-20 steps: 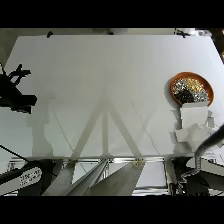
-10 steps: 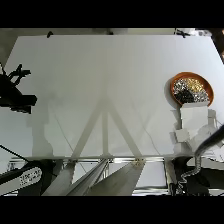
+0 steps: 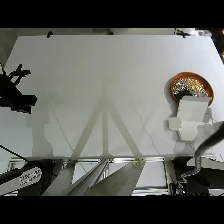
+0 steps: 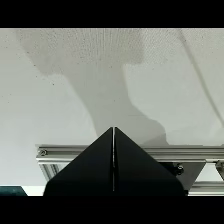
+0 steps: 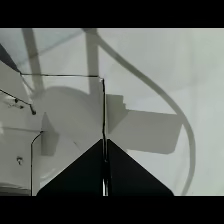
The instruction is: Fold the box and place the chain.
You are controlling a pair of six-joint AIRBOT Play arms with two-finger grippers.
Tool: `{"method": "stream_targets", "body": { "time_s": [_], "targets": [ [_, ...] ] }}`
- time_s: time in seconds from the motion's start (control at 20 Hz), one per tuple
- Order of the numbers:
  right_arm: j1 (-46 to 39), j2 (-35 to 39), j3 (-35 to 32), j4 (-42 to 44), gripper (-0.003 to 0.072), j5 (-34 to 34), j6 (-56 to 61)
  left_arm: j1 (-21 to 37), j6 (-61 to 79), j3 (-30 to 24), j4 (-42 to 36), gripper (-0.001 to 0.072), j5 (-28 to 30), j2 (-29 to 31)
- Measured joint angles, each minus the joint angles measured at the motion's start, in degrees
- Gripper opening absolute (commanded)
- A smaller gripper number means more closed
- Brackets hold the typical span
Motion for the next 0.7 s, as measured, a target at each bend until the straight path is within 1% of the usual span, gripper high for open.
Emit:
{"method": "stream_targets", "body": {
  "time_s": [0.2,0.4,0.55,0.7],
  "targets": [
    [5.7,4.5,0.0,7.7,0.0009,3.8,-1.8,0.0,0.0,0.0,0.0,0.0011,0.0,0.0],
    [15.5,12.1,-1.7,17.0,0.0009,6.0,-2.6,0.0,0.0,0.0,0.0,0.0011,0.0,0.0],
    [24.1,18.8,-6.5,21.9,0.0009,5.0,-1.9,0.0,0.0,0.0,0.0,0.0011,0.0,0.0],
    [32.4,24.7,-14.6,25.7,0.0009,1.2,-0.2,0.0,0.0,0.0,0.0,0.0011,0.0,0.0]
  ]
}}
